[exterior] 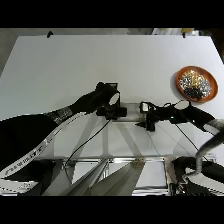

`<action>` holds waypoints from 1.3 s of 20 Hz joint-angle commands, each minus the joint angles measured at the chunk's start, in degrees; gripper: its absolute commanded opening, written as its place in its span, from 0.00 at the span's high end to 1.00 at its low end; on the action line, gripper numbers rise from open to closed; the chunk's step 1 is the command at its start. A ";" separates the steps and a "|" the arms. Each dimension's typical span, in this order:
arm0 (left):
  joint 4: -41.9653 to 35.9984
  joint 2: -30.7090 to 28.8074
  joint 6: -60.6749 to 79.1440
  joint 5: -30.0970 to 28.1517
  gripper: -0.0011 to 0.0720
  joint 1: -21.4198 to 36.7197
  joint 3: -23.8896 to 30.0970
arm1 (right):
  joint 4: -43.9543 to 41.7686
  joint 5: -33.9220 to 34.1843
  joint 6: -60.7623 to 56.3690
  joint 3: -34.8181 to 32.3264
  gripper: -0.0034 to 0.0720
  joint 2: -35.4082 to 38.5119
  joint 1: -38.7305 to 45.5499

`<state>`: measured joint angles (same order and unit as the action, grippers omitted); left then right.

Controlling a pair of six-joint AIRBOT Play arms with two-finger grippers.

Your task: Fold the box and place the chain.

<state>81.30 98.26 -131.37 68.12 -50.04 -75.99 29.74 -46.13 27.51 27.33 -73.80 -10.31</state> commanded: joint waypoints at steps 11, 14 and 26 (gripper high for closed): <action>-0.28 -12.44 20.74 7.78 0.39 5.44 0.04 | -0.02 0.09 -0.02 -0.02 0.42 0.02 0.02; -0.46 -18.80 39.28 15.26 0.03 9.60 1.62 | -0.02 0.09 -0.02 -0.02 0.42 0.02 0.02; -35.23 -18.40 141.04 -15.50 0.03 24.76 29.35 | -0.02 0.09 -0.02 -0.02 0.42 0.02 0.02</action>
